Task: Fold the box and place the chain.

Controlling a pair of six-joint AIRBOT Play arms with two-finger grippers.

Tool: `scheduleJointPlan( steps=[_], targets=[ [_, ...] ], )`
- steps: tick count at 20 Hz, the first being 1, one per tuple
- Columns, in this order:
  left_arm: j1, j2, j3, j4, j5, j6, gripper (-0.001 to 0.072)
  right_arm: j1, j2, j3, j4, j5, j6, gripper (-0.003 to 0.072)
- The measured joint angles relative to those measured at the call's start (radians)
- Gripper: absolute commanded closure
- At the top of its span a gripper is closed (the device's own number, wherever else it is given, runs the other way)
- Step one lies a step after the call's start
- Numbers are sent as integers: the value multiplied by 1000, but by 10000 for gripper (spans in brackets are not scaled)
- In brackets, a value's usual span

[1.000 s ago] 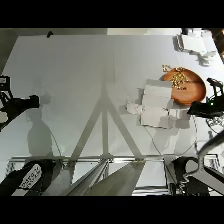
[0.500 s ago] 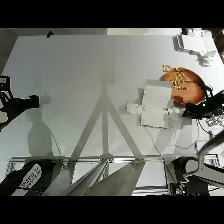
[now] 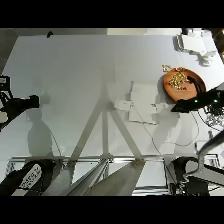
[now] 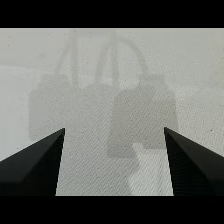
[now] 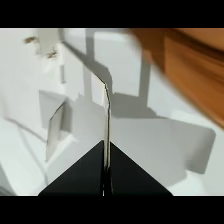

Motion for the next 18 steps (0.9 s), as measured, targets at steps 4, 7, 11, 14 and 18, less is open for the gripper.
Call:
scheduleJointPlan(
  steps=[4,7,11,14,18],
  targets=[
    [0,0,0,0,0,0,10,137,50,-14,103,-23,-100,679],
    [0,0,0,0,0,0,10,226,130,-66,182,-104,-142,679],
    [0,0,0,0,0,0,10,316,270,-208,271,-281,-179,679],
    [0,0,0,0,0,0,10,387,313,-300,333,-414,-245,678],
    [0,0,0,0,0,0,10,492,305,-348,415,-566,-347,680]
  ],
)
